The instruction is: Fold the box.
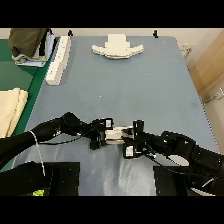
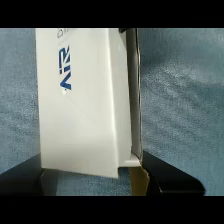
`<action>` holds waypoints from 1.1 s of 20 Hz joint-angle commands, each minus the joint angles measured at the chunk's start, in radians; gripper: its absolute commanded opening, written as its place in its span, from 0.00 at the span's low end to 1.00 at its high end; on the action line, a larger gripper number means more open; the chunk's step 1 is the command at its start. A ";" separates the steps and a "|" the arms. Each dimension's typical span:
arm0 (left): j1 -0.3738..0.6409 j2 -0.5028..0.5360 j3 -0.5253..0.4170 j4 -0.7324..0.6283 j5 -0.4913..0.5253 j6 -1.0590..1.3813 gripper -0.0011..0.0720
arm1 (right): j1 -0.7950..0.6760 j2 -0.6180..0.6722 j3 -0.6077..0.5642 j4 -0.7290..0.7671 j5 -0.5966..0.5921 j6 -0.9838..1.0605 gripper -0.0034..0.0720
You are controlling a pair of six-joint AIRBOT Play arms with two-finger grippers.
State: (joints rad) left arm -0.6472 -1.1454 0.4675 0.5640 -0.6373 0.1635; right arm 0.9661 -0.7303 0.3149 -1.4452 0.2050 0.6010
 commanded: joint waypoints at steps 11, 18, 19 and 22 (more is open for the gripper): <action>-0.001 0.000 0.001 0.001 0.000 0.001 0.57 | 0.066 -0.022 0.001 0.039 0.044 0.000 0.39; -0.001 0.000 0.001 0.001 0.000 0.001 0.57 | 0.069 0.023 0.001 0.060 0.040 0.002 0.39; -0.001 0.000 0.001 0.001 0.000 0.001 0.57 | 0.068 0.037 0.001 0.079 0.032 0.002 0.39; -0.001 0.000 0.001 0.001 0.000 0.001 0.57 | 0.068 0.080 0.002 0.174 0.013 0.047 0.39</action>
